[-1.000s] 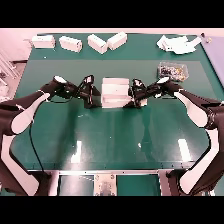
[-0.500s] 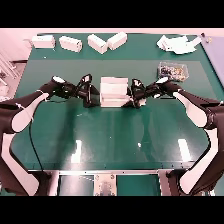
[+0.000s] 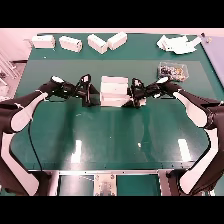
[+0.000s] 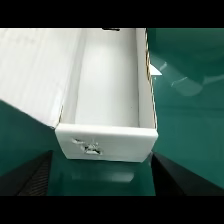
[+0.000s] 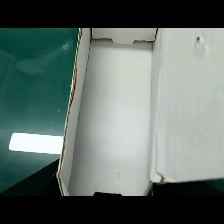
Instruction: Fold the box and place the chain.
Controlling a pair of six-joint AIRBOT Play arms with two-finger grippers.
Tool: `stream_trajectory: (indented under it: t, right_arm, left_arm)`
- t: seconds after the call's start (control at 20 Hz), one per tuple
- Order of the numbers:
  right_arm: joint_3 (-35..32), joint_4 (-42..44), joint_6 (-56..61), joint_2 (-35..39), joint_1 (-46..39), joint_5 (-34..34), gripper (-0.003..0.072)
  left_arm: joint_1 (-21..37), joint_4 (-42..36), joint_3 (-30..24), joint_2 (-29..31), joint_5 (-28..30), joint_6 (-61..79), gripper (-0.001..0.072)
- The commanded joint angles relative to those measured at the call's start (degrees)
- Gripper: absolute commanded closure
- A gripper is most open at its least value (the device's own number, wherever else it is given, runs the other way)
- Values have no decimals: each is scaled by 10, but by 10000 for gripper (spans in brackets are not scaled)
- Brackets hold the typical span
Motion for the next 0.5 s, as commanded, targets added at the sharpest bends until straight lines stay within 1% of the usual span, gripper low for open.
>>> stream_trajectory:
  t: [0.0,0.15,0.45]
  right_arm:
    - [0,-1,0,0,0,2,351]
    - [0,-2,0,0,0,2,351]
    - [0,-1,0,0,0,2,351]
  left_arm:
    - [20,-3,0,0,-34,21,-11]
    - [27,-30,0,0,-45,63,-11]
    - [27,-25,0,0,-60,60,-11]
